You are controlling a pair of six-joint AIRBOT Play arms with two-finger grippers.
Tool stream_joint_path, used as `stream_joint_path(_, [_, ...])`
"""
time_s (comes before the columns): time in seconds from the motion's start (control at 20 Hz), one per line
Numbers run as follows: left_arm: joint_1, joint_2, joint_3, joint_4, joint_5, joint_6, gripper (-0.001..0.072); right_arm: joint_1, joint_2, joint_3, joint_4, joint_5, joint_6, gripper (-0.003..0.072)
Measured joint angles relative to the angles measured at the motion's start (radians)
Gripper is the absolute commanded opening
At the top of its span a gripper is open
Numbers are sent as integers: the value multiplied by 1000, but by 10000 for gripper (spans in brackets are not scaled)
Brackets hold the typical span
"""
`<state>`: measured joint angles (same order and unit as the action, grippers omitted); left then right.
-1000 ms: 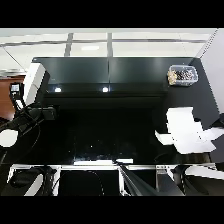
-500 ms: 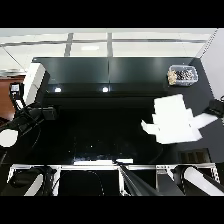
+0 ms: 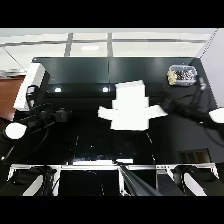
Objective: Fold the box and place the chain.
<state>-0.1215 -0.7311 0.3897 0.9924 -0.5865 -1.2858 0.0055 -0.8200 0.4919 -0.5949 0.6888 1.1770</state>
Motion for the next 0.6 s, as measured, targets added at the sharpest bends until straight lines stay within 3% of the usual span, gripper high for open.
stream_joint_path(0.15, [-60,-112,71,-103,-72,68,705,168,12,-68,35,-120,13,16])
stream_joint_path(0.3, [-84,-270,205,-158,-176,104,705,274,17,-103,49,-174,20,16])
stream_joint_path(0.6, [-88,-618,447,-340,-379,244,703,345,19,-122,59,-212,24,16])
